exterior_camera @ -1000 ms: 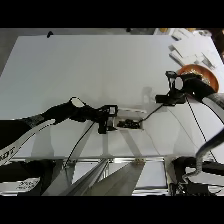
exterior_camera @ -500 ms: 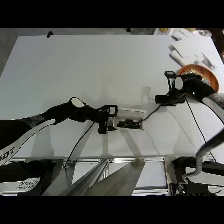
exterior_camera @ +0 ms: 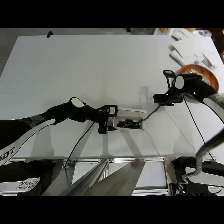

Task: Fold the box and place the chain.

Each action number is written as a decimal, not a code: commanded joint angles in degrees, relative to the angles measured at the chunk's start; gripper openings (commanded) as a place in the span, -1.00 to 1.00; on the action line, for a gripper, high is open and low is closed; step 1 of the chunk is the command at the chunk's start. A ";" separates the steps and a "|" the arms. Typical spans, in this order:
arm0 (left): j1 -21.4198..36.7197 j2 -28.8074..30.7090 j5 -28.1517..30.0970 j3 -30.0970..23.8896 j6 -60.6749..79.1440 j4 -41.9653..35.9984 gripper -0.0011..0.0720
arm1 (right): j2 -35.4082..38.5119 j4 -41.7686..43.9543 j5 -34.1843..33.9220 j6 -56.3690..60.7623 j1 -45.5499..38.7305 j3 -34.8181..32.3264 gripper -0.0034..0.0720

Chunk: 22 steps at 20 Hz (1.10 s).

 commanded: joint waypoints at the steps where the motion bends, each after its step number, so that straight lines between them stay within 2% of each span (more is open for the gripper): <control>1: 0.02 0.04 0.00 0.04 0.00 0.02 -0.58 | -1.55 0.33 0.13 1.07 -0.02 -0.02 -0.46; 4: 0.02 0.04 0.02 0.04 0.00 0.00 -0.58 | -2.58 0.33 2.10 1.90 0.00 -0.02 -0.63; 6: 0.02 0.02 0.00 0.04 0.00 0.02 -0.58 | -2.14 0.17 3.21 0.74 0.00 0.00 -0.86; 10: 0.02 0.04 0.00 0.04 0.00 0.02 -0.58 | 3.87 -0.31 4.50 -1.18 1.49 0.00 -0.87; 16: 0.02 0.04 -0.02 0.04 0.00 0.00 -0.58 | 22.40 0.66 12.26 -1.88 9.20 -0.02 -0.87; 18: 0.02 0.02 0.02 0.04 0.00 0.00 -0.58 | 27.61 4.04 13.68 -0.50 12.92 -0.02 -0.87; 22: 0.02 0.02 -0.02 0.04 0.00 0.02 -0.58 | 34.07 11.76 11.37 1.05 22.58 -0.02 -0.87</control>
